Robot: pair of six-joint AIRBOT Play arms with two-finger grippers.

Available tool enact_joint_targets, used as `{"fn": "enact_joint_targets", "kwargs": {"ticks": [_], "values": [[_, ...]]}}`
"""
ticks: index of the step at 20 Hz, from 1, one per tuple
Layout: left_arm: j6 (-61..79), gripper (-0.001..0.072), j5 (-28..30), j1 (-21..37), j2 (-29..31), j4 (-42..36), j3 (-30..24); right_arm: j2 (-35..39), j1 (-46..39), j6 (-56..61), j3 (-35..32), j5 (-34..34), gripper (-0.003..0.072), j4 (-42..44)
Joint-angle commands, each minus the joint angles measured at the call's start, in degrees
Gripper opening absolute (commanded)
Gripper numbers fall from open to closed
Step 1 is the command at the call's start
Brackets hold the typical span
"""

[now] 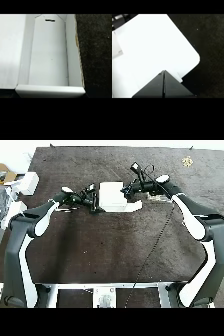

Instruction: Fold the box and place the chain.

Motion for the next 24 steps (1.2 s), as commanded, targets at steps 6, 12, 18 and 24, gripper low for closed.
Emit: {"fn": "enact_joint_targets", "kwargs": {"ticks": [6, 12, 18, 24], "values": [[0.09, 0.0274, 0.02, 0.04, 0.0, 0.04, 0.0, -3.21, -0.13, -1.6, 0.07, 2.01, 0.002, -3.06], [0.09, 0.0274, 0.02, 0.04, 0.0, 0.04, 0.0, 0.48, -1.03, -2.71, 0.17, 3.56, 0.0022, -2.12], [0.09, 0.0274, 0.02, 0.04, 0.0, 0.04, 0.0, 9.14, -5.11, -2.97, 0.15, 18.36, 0.0261, -3.26], [0.09, 0.0274, 0.02, 0.04, 0.0, 0.02, 0.0, 9.03, -1.11, -3.65, -3.61, 11.67, 0.0685, -26.1]]}}
